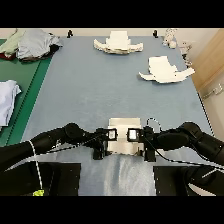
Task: Fold the box.
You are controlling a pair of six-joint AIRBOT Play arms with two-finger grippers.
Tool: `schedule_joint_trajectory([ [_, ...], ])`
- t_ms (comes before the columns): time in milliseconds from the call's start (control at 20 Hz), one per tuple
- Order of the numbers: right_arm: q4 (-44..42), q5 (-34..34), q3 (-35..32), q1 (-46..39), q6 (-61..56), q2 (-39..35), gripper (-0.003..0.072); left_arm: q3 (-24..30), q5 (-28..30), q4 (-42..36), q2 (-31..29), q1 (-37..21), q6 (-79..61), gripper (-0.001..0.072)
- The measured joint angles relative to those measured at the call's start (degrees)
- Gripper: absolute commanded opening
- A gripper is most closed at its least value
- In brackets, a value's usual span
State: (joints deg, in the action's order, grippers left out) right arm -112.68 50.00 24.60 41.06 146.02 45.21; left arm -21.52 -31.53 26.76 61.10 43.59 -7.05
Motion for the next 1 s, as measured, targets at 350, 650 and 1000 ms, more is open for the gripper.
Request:
schedule_joint_trajectory([
  [350,8.98,9.57,3.54,0.02,-18.45,0.04,0.0004,0.00,0.00,-0.02,0.00,0.00,0.02,0.0523],
  [650,32.28,23.06,6.49,-3.45,-51.76,-0.11,0.0002,0.00,0.00,0.00,0.00,0.00,0.02,0.0523],
  [1000,25.22,26.32,5.81,-27.74,-67.04,0.17,0.0001,0.00,0.00,0.00,0.00,0.00,0.02,0.0523],
])
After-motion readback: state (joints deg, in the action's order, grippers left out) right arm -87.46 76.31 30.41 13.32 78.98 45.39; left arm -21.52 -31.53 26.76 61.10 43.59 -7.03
